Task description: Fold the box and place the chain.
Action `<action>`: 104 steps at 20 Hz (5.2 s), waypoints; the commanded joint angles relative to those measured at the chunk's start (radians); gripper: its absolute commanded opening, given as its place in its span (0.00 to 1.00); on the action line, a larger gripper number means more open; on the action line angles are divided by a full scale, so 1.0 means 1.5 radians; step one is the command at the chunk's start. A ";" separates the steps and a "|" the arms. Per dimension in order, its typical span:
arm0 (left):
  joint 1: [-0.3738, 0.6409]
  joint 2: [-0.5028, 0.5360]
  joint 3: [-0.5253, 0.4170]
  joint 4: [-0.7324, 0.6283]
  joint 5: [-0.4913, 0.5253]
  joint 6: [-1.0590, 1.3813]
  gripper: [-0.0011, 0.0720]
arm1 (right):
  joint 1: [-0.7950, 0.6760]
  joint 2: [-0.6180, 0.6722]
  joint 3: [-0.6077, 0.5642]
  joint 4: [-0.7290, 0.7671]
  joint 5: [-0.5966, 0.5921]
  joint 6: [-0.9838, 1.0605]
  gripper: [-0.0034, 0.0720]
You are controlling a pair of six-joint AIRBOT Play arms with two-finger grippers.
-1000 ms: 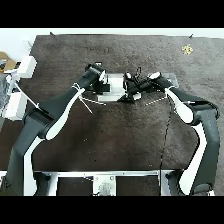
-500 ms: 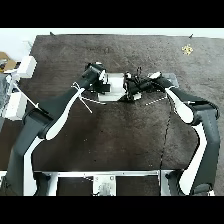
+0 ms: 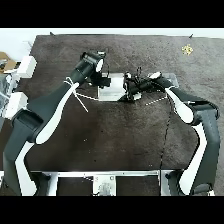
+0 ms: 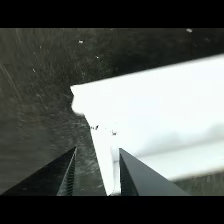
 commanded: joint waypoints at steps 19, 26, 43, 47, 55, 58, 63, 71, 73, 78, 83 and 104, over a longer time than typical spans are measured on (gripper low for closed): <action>0.344 0.054 -0.177 -0.749 -0.033 1.238 0.47 | 0.001 0.000 0.001 0.000 0.000 0.001 0.62; 0.345 0.010 -0.298 -0.802 0.036 1.364 1.00 | 0.001 0.000 0.001 0.000 0.000 0.001 0.62; 0.335 -0.064 -0.288 -0.874 0.022 1.477 0.89 | 0.001 0.000 0.001 0.000 0.000 0.001 0.62; 0.316 -0.065 -0.289 -0.880 0.010 1.509 0.93 | 0.001 0.000 0.001 0.000 0.000 0.001 0.62; 0.311 -0.071 -0.288 -0.882 0.032 1.509 0.93 | 0.001 0.000 0.001 0.000 0.000 0.001 0.62; 0.310 -0.075 -0.288 -0.883 0.030 1.512 0.93 | 0.001 0.000 0.001 0.000 0.000 0.001 0.62; 0.310 -0.078 -0.287 -0.896 0.052 1.517 0.93 | 0.001 0.000 0.001 0.000 0.000 0.001 0.62; 0.307 -0.108 -0.259 -0.899 -0.021 1.514 0.93 | 0.001 0.000 0.001 0.000 0.000 0.001 0.62; 0.307 -0.109 -0.259 -0.907 -0.013 1.514 0.93 | 0.001 0.000 0.001 0.000 0.000 0.001 0.62; 0.297 -0.118 -0.259 -0.929 0.039 1.515 0.93 | 0.001 0.000 0.001 0.000 0.000 0.001 0.62; 0.277 -0.130 -0.259 -0.931 0.068 1.516 0.93 | 0.001 0.000 0.001 0.000 0.000 0.001 0.62; 0.257 -0.136 -0.259 -0.931 0.067 1.556 0.93 | 0.001 0.000 0.001 0.000 0.000 0.001 0.62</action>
